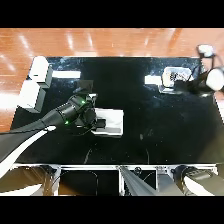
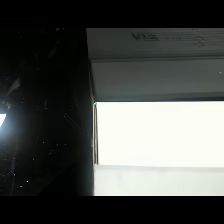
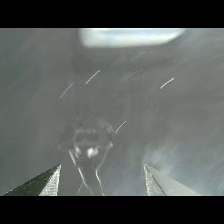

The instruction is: Fold the box and place the chain.

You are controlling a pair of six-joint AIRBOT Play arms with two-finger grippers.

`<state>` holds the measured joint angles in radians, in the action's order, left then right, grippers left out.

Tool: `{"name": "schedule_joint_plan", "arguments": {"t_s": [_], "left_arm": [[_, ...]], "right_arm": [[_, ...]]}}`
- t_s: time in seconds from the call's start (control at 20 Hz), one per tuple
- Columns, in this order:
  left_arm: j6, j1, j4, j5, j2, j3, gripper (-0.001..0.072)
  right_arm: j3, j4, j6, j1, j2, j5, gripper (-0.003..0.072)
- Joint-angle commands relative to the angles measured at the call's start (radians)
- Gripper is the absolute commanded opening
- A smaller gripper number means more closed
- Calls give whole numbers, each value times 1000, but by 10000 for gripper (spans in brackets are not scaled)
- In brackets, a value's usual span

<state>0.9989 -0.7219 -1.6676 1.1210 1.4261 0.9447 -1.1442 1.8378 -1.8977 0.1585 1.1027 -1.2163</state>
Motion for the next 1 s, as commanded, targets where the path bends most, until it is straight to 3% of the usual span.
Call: {"name": "schedule_joint_plan", "arguments": {"t_s": [0.0, 0.1, 0.15, 0.45, 0.6, 0.95], "left_arm": [[0, 0, 0, 3, 0, 0, 23], [0, 0, -1, 3, 0, 0, 23], [0, 0, -2, 3, 0, 0, 23], [0, 0, -1, 3, 0, 0, 23], [0, 0, -2, 1, 0, 0, 23], [0, 0, -2, -4, 0, 0, 23]], "right_arm": [[-117, -73, 87, -252, 166, 119, 621], [-234, -113, 108, -306, 320, 117, 619], [-296, -117, 107, -315, 398, 116, 550], [-595, -116, 108, -322, 720, 92, 554], [-652, -116, 121, -322, 796, 95, 554], [-652, -98, 148, -338, 850, 106, 554]]}}
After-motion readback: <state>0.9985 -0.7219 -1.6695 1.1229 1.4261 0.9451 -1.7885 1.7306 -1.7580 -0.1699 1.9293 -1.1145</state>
